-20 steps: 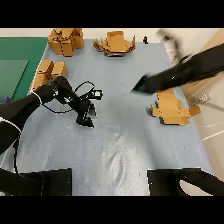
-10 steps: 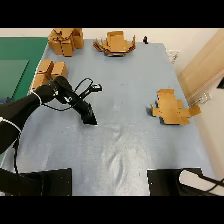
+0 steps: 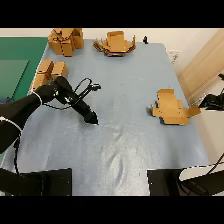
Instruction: Fold the box.
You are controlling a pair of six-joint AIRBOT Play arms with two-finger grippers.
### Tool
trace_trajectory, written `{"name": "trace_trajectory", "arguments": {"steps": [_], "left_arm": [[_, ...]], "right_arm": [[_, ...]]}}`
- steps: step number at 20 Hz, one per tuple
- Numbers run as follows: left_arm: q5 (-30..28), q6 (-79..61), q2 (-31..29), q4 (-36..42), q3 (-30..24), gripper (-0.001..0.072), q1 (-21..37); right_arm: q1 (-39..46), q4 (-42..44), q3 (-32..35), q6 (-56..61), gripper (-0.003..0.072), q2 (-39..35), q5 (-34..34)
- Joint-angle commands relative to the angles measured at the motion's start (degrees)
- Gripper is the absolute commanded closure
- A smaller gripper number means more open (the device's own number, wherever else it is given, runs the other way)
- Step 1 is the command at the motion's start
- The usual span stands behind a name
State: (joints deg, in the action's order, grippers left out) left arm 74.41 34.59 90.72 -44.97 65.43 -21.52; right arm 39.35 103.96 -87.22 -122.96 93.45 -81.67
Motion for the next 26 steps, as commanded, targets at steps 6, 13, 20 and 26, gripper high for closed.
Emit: {"name": "trace_trajectory", "arguments": {"steps": [6, 13, 20, 26], "left_arm": [[0.2, 1.5, 0.0, 0.0, 0.0, 0.0056, 0.0], [2.8, 10.2, 0.0, 2.3, 1.6, 0.0057, 0.5], [13.5, -2.9, -2.5, 28.4, 3.2, 0.0485, 11.6], [22.3, -0.7, -8.7, 28.6, 3.2, 0.047, 27.5]], "right_arm": [[-0.9, 2.0, 0.0, -6.0, 0.0312, 8.2, 4.6], [-7.1, 9.8, -1.5, 4.9, 0.0686, 2.5, 0.4], [-34.4, 32.9, 1.5, 10.6, 0.0688, -20.0, 3.5], [-52.5, 38.2, 9.3, 16.3, 0.0688, -25.9, 14.6]]}}
